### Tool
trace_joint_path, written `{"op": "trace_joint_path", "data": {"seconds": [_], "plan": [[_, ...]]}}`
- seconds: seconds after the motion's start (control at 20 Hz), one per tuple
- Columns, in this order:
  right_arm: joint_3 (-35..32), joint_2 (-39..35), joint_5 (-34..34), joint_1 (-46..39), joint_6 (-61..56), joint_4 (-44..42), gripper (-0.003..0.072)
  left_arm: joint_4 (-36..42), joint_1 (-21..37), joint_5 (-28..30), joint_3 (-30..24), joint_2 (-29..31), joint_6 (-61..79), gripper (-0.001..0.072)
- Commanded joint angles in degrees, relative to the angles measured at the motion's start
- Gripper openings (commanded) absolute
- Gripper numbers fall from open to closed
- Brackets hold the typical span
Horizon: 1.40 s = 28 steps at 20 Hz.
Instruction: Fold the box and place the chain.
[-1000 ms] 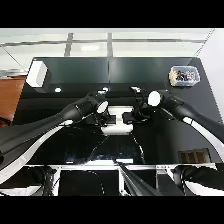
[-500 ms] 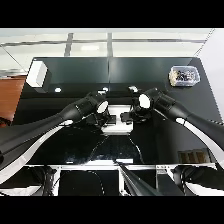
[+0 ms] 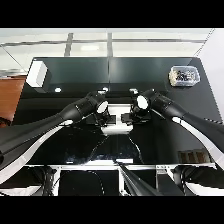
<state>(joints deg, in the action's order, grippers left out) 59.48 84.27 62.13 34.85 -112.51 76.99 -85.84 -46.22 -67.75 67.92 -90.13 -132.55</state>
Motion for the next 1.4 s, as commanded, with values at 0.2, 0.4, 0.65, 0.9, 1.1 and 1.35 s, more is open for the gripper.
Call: {"op": "trace_joint_path", "data": {"seconds": [0.2, 0.4, 0.65, 0.9, 1.1, 1.35], "plan": [[0.0, 0.8, -2.3, 0.2, -3.5, -0.4, 0.024, 0.0, 0.0, 0.0, 0.0, 0.0, 0.1, 0.0029], [0.0, 0.8, -4.2, 0.5, -4.7, -0.3, 0.0239, 0.0, 0.0, 0.0, 0.0, 0.0, 0.1, 0.0029], [0.0, 0.9, -4.7, 2.3, -5.7, 1.1, 0.0238, 0.0, 0.0, 0.0, 0.0, 0.0, 0.1, 0.0029], [0.0, 0.9, -2.6, 2.3, -6.4, 1.1, 0.0238, 0.0, 0.0, 0.0, 0.0, 0.0, 0.1, 0.0028], [0.0, 0.9, -2.1, 2.3, -6.4, 1.1, 0.0238, 0.0, 0.0, 0.0, 0.0, 0.0, 0.1, 0.0028], [0.0, 0.9, -2.0, 2.3, -7.1, 1.1, 0.0019, 0.0, 0.0, 0.0, 0.0, 0.0, 0.1, 0.0028]]}}
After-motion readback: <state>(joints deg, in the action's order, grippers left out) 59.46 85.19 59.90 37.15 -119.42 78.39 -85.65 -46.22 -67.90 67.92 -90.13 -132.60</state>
